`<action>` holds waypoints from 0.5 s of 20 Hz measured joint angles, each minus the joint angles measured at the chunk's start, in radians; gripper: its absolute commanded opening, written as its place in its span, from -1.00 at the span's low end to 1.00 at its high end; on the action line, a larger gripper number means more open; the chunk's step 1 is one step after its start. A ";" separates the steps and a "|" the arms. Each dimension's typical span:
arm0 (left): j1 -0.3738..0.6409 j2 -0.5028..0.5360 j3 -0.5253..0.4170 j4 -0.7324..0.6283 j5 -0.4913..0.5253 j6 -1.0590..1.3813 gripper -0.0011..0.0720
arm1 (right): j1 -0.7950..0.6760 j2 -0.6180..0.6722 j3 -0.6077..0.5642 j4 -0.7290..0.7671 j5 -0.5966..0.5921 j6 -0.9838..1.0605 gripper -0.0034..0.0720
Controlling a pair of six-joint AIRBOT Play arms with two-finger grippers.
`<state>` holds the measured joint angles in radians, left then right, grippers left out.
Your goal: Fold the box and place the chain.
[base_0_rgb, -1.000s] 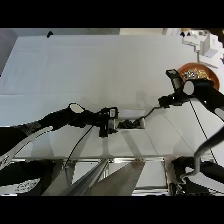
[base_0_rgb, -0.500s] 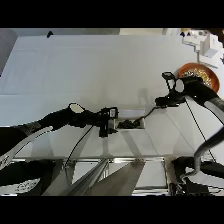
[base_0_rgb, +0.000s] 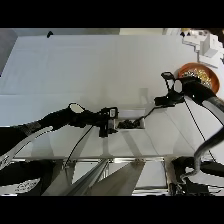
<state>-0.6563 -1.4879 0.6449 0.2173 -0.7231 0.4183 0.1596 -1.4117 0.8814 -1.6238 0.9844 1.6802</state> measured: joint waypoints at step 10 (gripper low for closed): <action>0.000 0.000 0.000 0.000 0.000 0.000 -0.59 | 0.010 0.138 -0.001 0.000 0.088 -0.042 -0.86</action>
<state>-0.6563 -1.4879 0.6449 0.2173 -0.7231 0.4183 0.1696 -1.2739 0.8806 -1.6234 1.0721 1.6379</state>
